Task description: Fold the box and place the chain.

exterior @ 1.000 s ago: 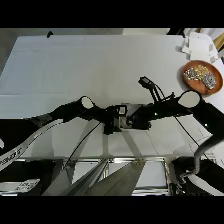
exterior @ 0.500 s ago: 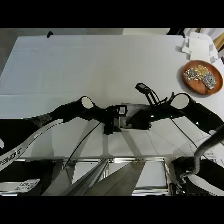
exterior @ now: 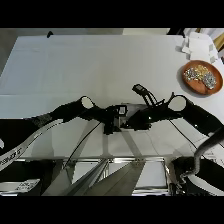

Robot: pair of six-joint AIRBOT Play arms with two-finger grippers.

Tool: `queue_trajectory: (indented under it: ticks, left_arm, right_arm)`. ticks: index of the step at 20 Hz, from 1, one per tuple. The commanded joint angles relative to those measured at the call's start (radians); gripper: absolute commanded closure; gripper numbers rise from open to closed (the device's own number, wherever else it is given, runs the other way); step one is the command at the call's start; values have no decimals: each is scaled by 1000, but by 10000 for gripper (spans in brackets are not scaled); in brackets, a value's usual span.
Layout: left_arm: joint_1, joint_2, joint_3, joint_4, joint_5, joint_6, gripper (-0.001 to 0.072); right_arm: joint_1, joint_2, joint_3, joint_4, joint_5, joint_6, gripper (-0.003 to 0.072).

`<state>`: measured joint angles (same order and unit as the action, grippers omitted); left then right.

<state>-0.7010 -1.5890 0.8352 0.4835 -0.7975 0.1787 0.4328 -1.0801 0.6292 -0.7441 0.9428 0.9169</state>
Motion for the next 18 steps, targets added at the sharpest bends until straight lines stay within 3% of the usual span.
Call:
queue_trajectory:
  ticks: [1, 7, 9, 12, 16, 18]
  left_arm:
    - [1, 1, 0, 0, 0, 0, 640]
    - [1, 1, 0, 0, 0, 0, 640]
    - [1, 1, 0, 0, 0, 0, 640]
    - [1, 1, 0, 0, 0, 0, 640]
    - [1, 1, 0, 0, 0, 0, 640]
    - [1, 1, 0, 0, 0, 0, 640]
  right_arm:
    - [-12, 96, 0, -73, 35, 3, 491]
    - [-222, 325, 0, -330, 316, -6, 492]
    - [-279, 354, 0, -424, 350, -8, 494]
    - [-331, 348, -3, -538, 328, -143, 493]
    - [-341, 331, -72, -505, 214, -441, 481]
    - [-341, 327, -155, -499, 109, -583, 410]
